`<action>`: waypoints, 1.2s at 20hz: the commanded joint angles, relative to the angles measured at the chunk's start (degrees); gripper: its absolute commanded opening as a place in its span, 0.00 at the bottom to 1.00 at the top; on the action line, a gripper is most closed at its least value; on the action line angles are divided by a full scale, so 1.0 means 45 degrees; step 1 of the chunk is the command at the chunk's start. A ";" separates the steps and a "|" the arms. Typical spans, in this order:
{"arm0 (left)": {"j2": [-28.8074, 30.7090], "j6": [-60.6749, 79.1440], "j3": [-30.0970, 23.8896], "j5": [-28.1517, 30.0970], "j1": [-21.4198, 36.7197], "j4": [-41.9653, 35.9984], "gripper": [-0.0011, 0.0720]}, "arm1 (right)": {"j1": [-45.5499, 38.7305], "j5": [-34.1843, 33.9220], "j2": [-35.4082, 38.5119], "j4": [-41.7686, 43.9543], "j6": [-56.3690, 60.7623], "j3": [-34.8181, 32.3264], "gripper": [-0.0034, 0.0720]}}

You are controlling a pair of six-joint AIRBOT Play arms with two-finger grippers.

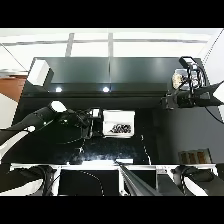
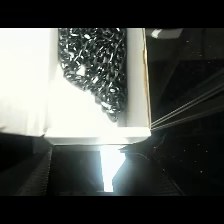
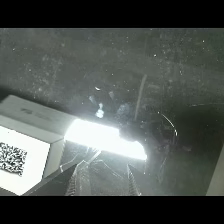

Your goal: Fold the box and place the chain.

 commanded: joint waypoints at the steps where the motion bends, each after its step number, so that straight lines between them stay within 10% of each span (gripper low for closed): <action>1: -0.0015 -0.0155 0.0005 0.0097 -0.0301 -0.0058 0.99 | -0.0005 -0.0083 0.0005 0.0000 0.0000 0.0000 0.53; 20: -0.0112 -0.0908 0.0063 0.1807 -0.1117 -0.0937 0.99 | -0.0005 -0.0087 -0.0019 0.0015 0.0005 0.0000 0.53; 24: -0.0117 -0.0515 0.0063 0.1375 -0.1112 -0.0860 0.83 | -0.0005 -0.0291 -0.0029 0.0010 0.0005 0.0000 0.53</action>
